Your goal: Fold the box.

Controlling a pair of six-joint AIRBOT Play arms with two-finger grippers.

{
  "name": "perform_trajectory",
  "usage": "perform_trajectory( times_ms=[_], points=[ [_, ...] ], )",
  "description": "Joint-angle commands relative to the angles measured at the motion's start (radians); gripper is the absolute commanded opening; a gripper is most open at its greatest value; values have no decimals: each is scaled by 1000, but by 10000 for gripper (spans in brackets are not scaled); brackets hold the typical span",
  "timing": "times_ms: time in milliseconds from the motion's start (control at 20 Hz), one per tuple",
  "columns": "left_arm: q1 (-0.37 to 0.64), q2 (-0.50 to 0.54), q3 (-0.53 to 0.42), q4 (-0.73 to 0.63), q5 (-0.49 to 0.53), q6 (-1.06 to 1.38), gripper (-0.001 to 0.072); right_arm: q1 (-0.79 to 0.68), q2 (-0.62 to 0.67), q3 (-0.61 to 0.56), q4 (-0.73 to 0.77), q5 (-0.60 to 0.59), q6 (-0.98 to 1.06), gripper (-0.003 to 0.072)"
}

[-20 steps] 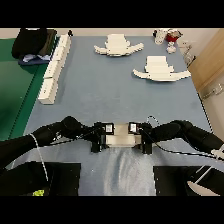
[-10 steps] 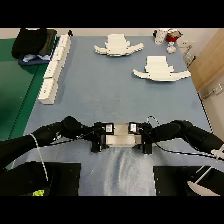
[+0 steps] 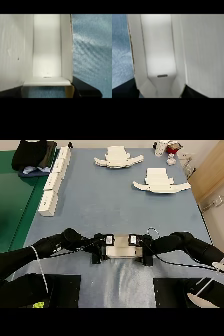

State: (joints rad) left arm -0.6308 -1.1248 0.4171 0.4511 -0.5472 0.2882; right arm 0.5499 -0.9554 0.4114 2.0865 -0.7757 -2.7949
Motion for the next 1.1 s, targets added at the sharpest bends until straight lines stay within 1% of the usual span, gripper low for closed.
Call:
perform_trajectory(
  times_ms=[0, 200, 300, 350, 400, 450, 500, 550, 600, 650, 750, 850, 950, 1050],
  points=[
    [1, 0, 0, 1, -10, -1, 456, 0, 57, 30, -155, -116, 220, 717],
    [1, 0, 0, 1, -10, -1, 455, 0, 168, 103, -323, -313, 488, 708],
    [1, 0, 0, 1, -10, -1, 455, 0, 220, 149, -341, -401, 735, 702],
    [1, 0, 0, 1, -10, -1, 455, 0, 242, 167, -314, -411, 898, 615],
    [1, 0, 0, 1, -10, -1, 455, 0, 253, 175, -258, -399, 1044, 454],
    [1, 0, 0, 1, -10, -1, 455, 0, 249, 172, -145, -368, 1178, 278],
    [1, 0, 0, 1, -10, -1, 455, 1, 234, 158, -5, -309, 1238, 219],
    [1, 0, 0, 1, -10, -1, 455, 2, 206, 138, 155, -210, 1259, 219],
    [1, 0, 0, 1, -10, -1, 456, 31, 170, 128, 270, -109, 1259, 218],
    [1, 0, 0, 0, -10, -1, 456, 72, 127, 132, 329, -5, 1261, 218],
    [1, 0, 0, 1, -10, -1, 456, 125, 49, 167, 332, 144, 1312, 218],
    [1, 0, 0, 0, -10, -1, 455, 111, -21, 216, 310, 224, 1314, 218],
    [1, 0, 0, 1, -10, -1, 455, 83, -82, 241, 285, 238, 1314, 218],
    [1, 0, 0, 0, -10, -1, 456, 72, -147, 242, 278, 246, 1313, 218]
  ],
)
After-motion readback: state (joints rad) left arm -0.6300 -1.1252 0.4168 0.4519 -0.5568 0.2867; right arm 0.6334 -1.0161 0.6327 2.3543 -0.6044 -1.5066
